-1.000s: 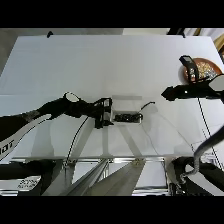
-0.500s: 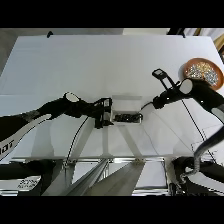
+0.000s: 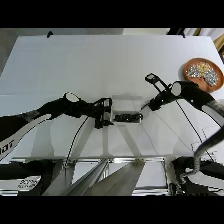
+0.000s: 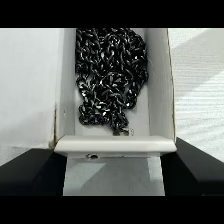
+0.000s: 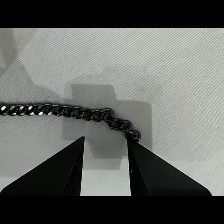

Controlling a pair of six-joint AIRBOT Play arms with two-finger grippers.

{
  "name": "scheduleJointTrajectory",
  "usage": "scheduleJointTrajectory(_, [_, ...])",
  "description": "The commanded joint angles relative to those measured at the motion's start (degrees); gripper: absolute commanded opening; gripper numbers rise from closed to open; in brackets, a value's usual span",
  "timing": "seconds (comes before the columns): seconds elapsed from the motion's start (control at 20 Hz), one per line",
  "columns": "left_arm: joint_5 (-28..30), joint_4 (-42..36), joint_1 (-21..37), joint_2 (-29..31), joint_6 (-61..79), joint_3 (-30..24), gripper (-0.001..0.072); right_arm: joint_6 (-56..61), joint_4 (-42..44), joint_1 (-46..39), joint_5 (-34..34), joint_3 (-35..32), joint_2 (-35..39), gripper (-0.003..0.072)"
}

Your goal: Fold the box and place the chain.

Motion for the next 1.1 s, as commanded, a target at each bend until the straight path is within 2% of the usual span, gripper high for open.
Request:
scheduleJointTrajectory(0.0, [0.02,0.00,0.04,0.04,0.00,0.02,0.0143,0.13,-0.94,0.09,-1.70,0.17,0.00,0.0295])
scheduleJointTrajectory(0.2, [0.02,0.00,0.04,0.04,0.00,0.02,0.0143,0.13,-1.62,0.09,-3.06,0.83,0.02,0.0282])
scheduleJointTrajectory(0.3, [0.02,0.00,0.04,0.04,0.00,0.02,0.0143,0.13,-1.62,0.09,-2.93,0.83,-0.35,0.0237])
scheduleJointTrajectory(0.55, [0.02,0.00,0.04,0.04,0.00,0.02,0.0143,0.11,-1.55,0.09,-0.33,0.81,-1.11,0.0214])
scheduleJointTrajectory(0.6, [0.02,0.00,0.04,0.04,0.00,0.02,0.0143,0.11,-1.57,0.09,0.24,0.81,-1.11,0.0201])
scheduleJointTrajectory(0.65, [0.02,0.00,0.04,0.04,0.00,0.02,0.0143,0.11,-1.55,0.09,0.28,0.81,-1.11,0.0151])
scheduleJointTrajectory(0.75, [0.02,0.00,0.04,0.04,0.00,0.02,0.0143,0.11,-1.53,0.09,0.13,0.81,-1.11,0.0132])
scheduleJointTrajectory(0.8, [0.02,0.00,0.04,0.04,0.00,0.02,0.0143,0.11,-1.53,0.09,0.11,0.81,-1.11,0.0038])
scheduleJointTrajectory(0.85, [0.02,0.00,0.04,0.04,0.00,0.02,0.0143,0.11,-1.53,0.09,0.04,0.81,-1.11,0.0013])
scheduleJointTrajectory(1.05, [0.02,0.00,0.04,0.04,0.00,0.02,0.0143,0.35,-1.53,0.07,0.46,0.83,0.52,0.0013])
